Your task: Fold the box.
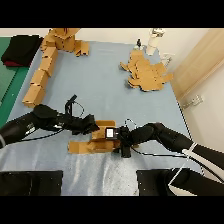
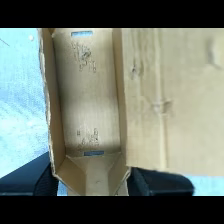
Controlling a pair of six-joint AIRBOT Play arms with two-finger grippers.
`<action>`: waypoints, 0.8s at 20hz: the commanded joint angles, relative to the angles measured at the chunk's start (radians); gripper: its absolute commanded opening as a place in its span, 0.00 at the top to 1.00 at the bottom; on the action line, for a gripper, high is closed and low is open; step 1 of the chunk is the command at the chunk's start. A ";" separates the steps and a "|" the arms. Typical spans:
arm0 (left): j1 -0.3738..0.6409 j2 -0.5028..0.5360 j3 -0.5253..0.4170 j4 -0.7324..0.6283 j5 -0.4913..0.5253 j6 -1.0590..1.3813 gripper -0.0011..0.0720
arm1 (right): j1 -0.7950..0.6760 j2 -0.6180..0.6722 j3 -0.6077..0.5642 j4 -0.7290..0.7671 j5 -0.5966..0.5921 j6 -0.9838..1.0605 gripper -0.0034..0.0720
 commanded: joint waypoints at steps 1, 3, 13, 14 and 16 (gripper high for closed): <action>-0.005 -0.138 0.036 0.017 0.008 0.028 0.97 | 0.000 0.000 0.000 0.000 0.000 0.000 0.27; -0.005 -0.184 0.037 0.054 0.011 0.024 0.97 | 0.000 0.000 0.000 0.000 0.000 0.000 0.27; -0.005 -0.221 0.037 0.047 0.024 0.037 0.97 | 0.000 0.000 0.000 0.000 0.000 0.000 0.27; -0.005 -0.221 0.037 0.040 0.024 0.047 0.97 | 0.000 0.000 0.000 0.000 0.000 0.000 0.27; -0.003 -0.218 0.037 0.040 0.018 0.076 0.97 | 0.000 0.000 0.000 0.000 0.000 0.000 0.27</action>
